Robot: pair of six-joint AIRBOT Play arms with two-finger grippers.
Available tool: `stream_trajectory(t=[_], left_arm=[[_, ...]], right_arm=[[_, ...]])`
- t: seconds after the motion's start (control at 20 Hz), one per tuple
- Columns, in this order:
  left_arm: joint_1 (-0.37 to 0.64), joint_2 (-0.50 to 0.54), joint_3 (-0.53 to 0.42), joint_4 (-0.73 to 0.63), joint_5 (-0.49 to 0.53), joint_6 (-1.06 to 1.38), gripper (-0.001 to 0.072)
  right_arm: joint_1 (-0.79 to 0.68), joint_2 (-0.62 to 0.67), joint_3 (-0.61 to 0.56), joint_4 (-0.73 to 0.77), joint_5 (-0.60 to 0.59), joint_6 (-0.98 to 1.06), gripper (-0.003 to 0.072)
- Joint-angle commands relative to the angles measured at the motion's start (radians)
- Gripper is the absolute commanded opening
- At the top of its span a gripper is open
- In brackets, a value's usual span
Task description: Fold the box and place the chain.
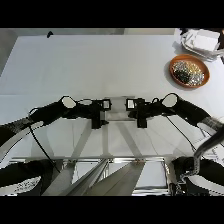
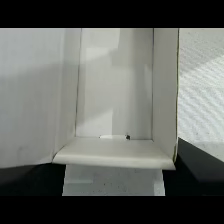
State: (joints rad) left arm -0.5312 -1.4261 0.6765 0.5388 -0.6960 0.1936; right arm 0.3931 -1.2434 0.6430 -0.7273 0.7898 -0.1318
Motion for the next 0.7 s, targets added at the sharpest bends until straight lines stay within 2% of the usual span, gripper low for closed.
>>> stream_trajectory(t=[0.0,0.1,0.25,0.35,0.5,0.65], left_arm=[[0.000,0.000,0.000,0.000,0.000,0.000,0.0132],[0.000,0.000,0.000,0.000,0.000,0.000,0.0132],[0.000,0.000,0.000,0.000,0.000,0.000,0.0132],[0.000,0.000,0.000,0.000,0.000,0.000,0.0132],[0.000,0.000,0.000,0.000,0.000,0.000,0.0132],[0.000,0.000,0.000,0.000,0.000,0.000,0.0132]], right_arm=[[-0.001,0.091,0.000,-0.014,0.043,0.004,0.0012],[-0.001,0.178,0.000,-0.030,0.083,0.067,0.0012],[-0.001,0.327,0.000,-0.074,0.118,0.299,0.0012],[-0.012,0.427,0.000,-0.145,0.106,0.597,0.0012],[-0.110,0.536,0.000,-0.354,0.102,1.076,0.0012],[-0.242,0.563,0.000,-0.554,0.125,1.354,0.0012]])
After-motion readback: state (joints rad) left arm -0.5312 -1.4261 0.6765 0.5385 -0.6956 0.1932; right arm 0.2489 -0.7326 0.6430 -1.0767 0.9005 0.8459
